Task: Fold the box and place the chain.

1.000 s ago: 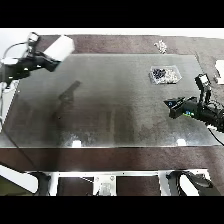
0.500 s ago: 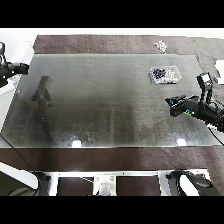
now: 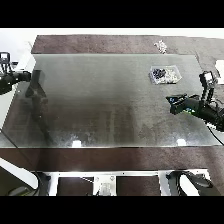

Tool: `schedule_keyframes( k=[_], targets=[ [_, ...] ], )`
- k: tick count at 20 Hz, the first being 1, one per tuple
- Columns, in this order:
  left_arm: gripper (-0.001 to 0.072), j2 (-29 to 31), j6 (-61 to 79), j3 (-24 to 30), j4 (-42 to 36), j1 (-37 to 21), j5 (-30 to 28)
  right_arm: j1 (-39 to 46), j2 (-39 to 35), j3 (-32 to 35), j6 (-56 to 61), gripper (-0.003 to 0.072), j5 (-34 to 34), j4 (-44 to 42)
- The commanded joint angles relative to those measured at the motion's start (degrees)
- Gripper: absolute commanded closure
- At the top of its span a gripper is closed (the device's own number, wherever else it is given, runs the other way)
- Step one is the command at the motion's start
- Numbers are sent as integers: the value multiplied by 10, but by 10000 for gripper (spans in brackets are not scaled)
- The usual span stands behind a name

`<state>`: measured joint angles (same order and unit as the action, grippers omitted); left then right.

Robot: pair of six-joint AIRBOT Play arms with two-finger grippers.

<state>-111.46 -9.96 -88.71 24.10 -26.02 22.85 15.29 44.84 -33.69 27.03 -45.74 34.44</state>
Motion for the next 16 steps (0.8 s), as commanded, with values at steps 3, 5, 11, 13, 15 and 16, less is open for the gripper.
schedule_keyframes(
  k=[3,5,11,13,15,16],
  targets=[
    [689,-3,14,-1,14,-6,38,0,1,0,0,679,8,-10],
    [688,-3,3,0,14,-13,59,0,1,0,0,679,8,-10],
    [248,-3,19,0,12,-18,89,0,1,0,0,679,10,-11],
    [30,-3,19,0,12,-18,86,0,1,0,0,679,10,-16],
    [-5,-3,19,0,14,-18,87,0,1,0,0,679,10,-21],
    [-6,-3,19,0,14,-18,87,0,1,0,0,679,10,-21]
  ],
)
